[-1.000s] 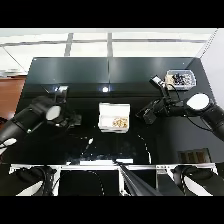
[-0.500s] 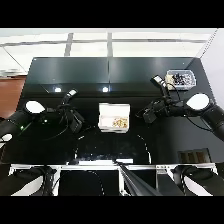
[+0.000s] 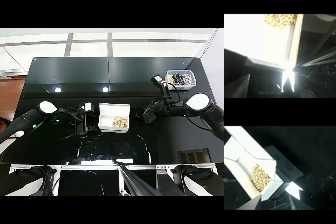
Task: Fold the box and place the chain.
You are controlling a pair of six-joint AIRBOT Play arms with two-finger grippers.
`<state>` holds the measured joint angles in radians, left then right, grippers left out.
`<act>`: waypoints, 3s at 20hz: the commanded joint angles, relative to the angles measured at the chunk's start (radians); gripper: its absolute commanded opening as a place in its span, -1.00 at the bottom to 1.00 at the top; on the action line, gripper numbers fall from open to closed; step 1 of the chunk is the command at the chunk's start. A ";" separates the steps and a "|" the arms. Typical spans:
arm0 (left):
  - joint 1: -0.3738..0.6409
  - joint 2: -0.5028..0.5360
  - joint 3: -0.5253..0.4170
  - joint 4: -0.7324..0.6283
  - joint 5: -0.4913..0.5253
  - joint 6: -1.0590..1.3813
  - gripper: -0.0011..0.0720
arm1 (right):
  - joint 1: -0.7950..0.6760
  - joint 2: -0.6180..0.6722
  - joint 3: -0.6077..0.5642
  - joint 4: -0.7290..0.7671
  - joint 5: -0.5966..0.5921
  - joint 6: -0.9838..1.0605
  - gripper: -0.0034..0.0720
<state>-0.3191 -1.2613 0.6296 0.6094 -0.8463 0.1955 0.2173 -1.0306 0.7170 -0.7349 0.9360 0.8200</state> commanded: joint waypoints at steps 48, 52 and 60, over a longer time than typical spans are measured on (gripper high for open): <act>-0.153 -0.140 0.090 -0.068 0.038 0.104 -0.06 | 0.026 -0.238 0.149 0.079 -0.134 -0.041 0.88; -0.153 -0.140 0.090 -0.068 0.038 0.104 -0.06 | 0.057 -0.205 0.177 0.074 0.097 -0.464 0.88; -0.153 -0.140 0.090 -0.068 0.037 0.104 -0.06 | 0.181 -0.192 0.136 -0.054 0.061 -0.624 0.87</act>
<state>-0.4717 -1.4002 0.7185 0.5411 -0.8082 0.2966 0.3523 -1.2221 0.8642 -0.7422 1.0004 0.3031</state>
